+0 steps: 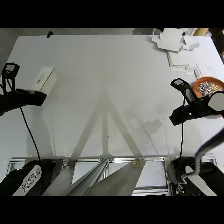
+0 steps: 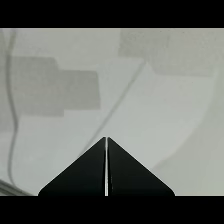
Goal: Fold the box and place the chain.
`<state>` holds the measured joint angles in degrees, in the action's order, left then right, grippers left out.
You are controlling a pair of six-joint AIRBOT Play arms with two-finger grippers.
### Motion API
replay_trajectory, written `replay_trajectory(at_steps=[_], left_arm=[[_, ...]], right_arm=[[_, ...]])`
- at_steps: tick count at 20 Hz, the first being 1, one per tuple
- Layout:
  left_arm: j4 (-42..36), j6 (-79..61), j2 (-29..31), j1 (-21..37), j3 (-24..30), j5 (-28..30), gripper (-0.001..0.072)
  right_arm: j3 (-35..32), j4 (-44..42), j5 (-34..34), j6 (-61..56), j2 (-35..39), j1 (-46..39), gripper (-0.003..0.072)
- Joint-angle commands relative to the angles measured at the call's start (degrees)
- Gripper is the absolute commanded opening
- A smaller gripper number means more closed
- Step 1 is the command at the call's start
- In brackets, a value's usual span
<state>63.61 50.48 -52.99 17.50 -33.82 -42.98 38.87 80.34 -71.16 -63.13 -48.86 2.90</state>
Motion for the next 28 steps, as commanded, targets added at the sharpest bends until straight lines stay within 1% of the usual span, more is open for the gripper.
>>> replay_trajectory(at_steps=[1,3,4,6,8,10,12,14,15,16,17,18,21,28], left_arm=[[3.37,5.05,-4.57,4.74,0.31,-5.92,0.0333],[3.34,5.05,-6.32,4.61,0.35,-8.55,0.0598],[3.34,5.05,-6.86,4.61,0.37,-9.27,0.0684],[3.54,5.05,-6.86,4.61,0.39,-10.69,0.0694],[3.43,5.09,-5.31,4.55,0.35,-13.62,0.0693],[1.92,7.48,0.28,4.22,0.35,-14.80,0.0692],[1.66,9.44,8.50,2.86,0.35,-15.54,0.0692],[2.19,9.40,16.72,1.27,0.37,-16.63,0.0692],[3.37,9.46,19.91,0.44,0.35,-18.01,0.0692],[5.33,9.75,21.90,-0.50,0.37,-20.02,0.0687],[7.61,10.47,22.82,-1.53,0.37,-21.33,0.0655],[10.08,11.21,23.15,-2.80,0.37,-21.73,0.0608],[14.03,11.78,23.06,-5.38,0.37,-21.09,0.0614],[13.57,12.79,23.04,-5.57,0.39,-18.62,0.0628]], right_arm=[[0.00,-0.02,-0.02,0.00,0.04,-0.04,0.0024],[0.00,0.00,0.00,-0.02,0.04,-0.04,0.0024],[0.00,0.00,0.00,0.00,0.04,-0.04,0.0024],[0.00,-0.02,0.00,0.00,0.04,-0.04,0.0024],[0.00,0.00,0.00,0.00,0.04,-0.04,0.0024],[0.00,-0.02,0.00,0.00,0.04,-0.04,0.0024],[0.00,0.00,0.00,0.00,0.04,-0.04,0.0024],[0.00,0.00,0.00,0.00,0.04,-0.04,0.0024],[0.00,0.00,0.00,0.00,0.04,-0.04,0.0024],[0.00,0.00,0.00,0.00,0.04,-0.04,0.0024],[0.00,0.00,0.00,0.00,0.04,-0.04,0.0024],[0.00,0.00,0.00,0.00,0.04,-0.04,0.0024],[0.00,0.00,0.00,0.00,0.04,-0.04,0.0024],[0.00,0.00,0.00,0.00,0.04,-0.04,0.0024]])
